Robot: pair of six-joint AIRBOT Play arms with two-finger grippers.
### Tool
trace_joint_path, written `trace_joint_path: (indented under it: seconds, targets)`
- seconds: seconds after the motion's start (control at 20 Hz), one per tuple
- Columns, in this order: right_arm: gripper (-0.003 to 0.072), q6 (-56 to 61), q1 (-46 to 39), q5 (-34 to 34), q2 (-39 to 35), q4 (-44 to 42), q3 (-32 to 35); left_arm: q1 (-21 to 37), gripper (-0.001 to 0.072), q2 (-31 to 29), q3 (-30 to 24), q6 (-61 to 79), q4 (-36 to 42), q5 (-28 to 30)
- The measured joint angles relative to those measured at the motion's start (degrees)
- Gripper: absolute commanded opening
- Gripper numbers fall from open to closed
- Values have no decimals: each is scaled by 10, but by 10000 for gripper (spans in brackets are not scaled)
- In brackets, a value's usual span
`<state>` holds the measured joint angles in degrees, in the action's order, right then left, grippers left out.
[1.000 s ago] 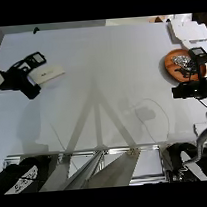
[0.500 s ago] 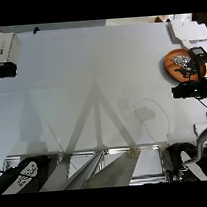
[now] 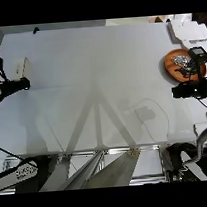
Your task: Fold the box and place the chain.
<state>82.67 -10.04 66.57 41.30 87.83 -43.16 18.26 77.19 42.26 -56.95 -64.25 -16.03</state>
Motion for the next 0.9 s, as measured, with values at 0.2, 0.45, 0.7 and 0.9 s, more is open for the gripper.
trace_joint_path:
  seconds: [0.2, 0.45, 0.7, 0.9]
  targets:
    - [14, 0, 0, 0, 0, 0, 0, 0, 63, 34, -2, 9, 2, 5]
    - [14, 0, 0, 0, 0, 0, 0, 1, 470, 53, -2, 23, 2, -2]
    - [14, 0, 0, 0, 0, 0, 0, 1, 697, 50, -2, 29, 2, -33]
    - [14, 0, 0, 0, 0, 0, 0, 1, 697, 18, -2, 30, 1, -86]
